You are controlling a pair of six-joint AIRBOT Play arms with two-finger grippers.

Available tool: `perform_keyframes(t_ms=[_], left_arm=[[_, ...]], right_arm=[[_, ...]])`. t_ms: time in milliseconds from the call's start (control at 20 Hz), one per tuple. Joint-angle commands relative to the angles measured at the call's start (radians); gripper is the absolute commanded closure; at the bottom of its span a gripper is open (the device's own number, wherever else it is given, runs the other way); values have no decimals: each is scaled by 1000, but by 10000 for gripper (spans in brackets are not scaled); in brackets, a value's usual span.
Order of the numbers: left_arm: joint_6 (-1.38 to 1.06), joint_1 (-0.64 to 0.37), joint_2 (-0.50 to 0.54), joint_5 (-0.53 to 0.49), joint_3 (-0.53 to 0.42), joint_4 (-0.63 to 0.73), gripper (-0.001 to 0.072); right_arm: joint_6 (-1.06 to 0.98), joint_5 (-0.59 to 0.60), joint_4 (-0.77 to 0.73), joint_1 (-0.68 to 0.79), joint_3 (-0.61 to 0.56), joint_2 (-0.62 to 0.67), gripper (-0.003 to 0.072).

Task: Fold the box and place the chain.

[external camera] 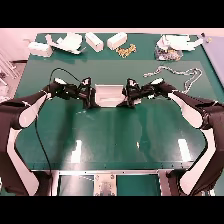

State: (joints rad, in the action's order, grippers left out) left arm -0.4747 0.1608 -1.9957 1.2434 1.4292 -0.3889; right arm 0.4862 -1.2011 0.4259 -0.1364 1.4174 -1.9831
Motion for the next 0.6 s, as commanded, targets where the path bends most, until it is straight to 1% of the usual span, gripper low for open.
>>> perform_keyframes(t_ms=[0,50,200,400,550], left_arm=[[-1,0,1,3,1,0,131],[5,0,1,2,1,0,131],[7,0,1,2,1,0,131],[30,0,1,-8,1,0,131],[52,0,1,-17,1,-2,131]], right_arm=[[-35,3,-11,22,14,8,26],[-41,3,-10,32,16,14,-23],[-41,-15,-3,71,15,38,-23],[-42,-93,-3,127,15,52,-23],[-87,-150,-3,159,15,52,-23]])
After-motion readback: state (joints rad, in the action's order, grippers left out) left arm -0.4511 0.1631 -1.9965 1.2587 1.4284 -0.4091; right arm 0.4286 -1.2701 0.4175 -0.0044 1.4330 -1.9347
